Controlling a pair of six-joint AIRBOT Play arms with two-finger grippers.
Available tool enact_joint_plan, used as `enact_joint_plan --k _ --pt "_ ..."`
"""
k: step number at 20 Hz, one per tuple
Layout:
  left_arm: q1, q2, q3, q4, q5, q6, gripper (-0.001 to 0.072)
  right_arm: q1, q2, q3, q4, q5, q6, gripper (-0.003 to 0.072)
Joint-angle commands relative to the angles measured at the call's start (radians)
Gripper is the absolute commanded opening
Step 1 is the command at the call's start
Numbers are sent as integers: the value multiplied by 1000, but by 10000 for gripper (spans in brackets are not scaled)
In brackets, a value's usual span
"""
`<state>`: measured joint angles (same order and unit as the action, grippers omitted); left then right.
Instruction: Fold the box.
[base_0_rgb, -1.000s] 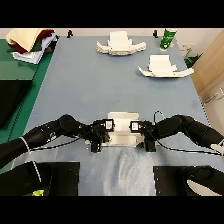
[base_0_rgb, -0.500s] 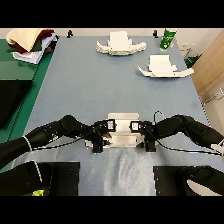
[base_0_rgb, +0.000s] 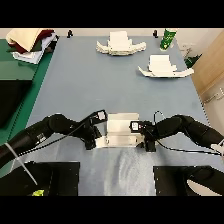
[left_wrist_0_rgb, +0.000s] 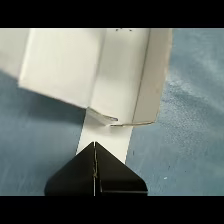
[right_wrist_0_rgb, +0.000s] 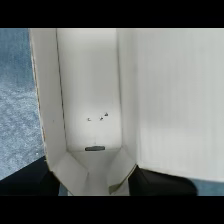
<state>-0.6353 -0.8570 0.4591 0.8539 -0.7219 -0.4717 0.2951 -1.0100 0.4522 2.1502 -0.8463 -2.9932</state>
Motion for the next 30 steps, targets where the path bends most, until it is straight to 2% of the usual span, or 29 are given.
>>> enact_joint_plan --k 1,3,5,9,11,13,19,21,24,30 --pt "79 154 1 240 -106 -548 14 0 0 0 0 0 0 510" --pt "145 241 1 341 -162 -834 14 0 0 0 0 0 0 510" --pt "224 279 0 364 -214 -1061 15 0 0 0 0 0 0 510" --pt "280 224 -44 301 -277 -1146 14 0 0 0 0 0 0 510" --pt "268 170 -83 179 -247 -1135 14 0 0 0 0 0 0 510" --pt "233 123 -114 101 -169 -1122 14 0 0 0 0 0 0 510" --pt "61 21 -127 -11 -24 -1123 13 0 0 -1 0 0 0 510" --pt "22 24 -127 -52 13 -1123 13 0 0 0 0 0 0 510" --pt "11 31 -123 -91 14 -1122 13 0 0 -1 0 0 0 510" --pt "11 143 -113 -114 14 -1120 14 0 0 0 0 0 0 510"
